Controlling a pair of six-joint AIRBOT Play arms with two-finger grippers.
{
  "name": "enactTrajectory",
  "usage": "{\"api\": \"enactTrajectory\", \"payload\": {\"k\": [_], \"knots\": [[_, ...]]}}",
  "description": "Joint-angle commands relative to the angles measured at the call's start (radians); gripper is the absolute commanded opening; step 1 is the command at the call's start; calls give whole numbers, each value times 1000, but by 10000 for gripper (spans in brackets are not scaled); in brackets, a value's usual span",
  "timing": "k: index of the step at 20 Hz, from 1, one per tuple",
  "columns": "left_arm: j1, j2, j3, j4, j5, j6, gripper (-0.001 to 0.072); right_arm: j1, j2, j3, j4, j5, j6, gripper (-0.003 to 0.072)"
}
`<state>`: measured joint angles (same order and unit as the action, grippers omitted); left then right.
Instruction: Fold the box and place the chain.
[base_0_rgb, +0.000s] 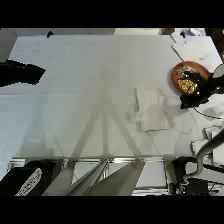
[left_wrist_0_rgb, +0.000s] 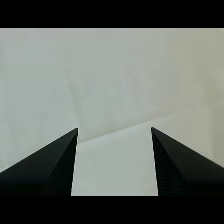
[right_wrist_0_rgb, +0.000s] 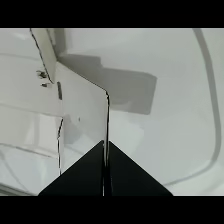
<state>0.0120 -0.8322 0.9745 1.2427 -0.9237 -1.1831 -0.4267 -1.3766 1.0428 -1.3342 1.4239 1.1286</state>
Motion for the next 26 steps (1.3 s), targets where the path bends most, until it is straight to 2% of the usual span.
{"api": "enactTrajectory", "payload": {"k": [1, 5, 7, 10, 15, 20, 24, 26], "knots": [[1, 0, 0, 1, 0, 0, 498, 8, 93, 0, 285, 2, -66, 8], [1, 0, 0, 1, 0, 0, 498, 106, 209, -6, 342, -72, -92, 8], [1, 0, 0, 1, 0, 0, 498, 171, 248, -36, 380, -146, -92, 8], [1, 0, 0, 0, 0, 0, 498, 305, 267, -102, 458, -295, -98, 8], [1, 0, 0, 1, 0, 0, 498, 529, 267, -181, 452, -585, -94, 8], [1, 0, 0, 0, 0, 0, 498, 557, 267, -322, 431, -842, -83, 8], [1, 0, 0, 1, 0, 0, 498, 557, 257, -436, 434, -983, -82, 8], [1, 0, 0, 1, 0, 0, 498, 557, 242, -463, 433, -1012, -95, 9]]}}
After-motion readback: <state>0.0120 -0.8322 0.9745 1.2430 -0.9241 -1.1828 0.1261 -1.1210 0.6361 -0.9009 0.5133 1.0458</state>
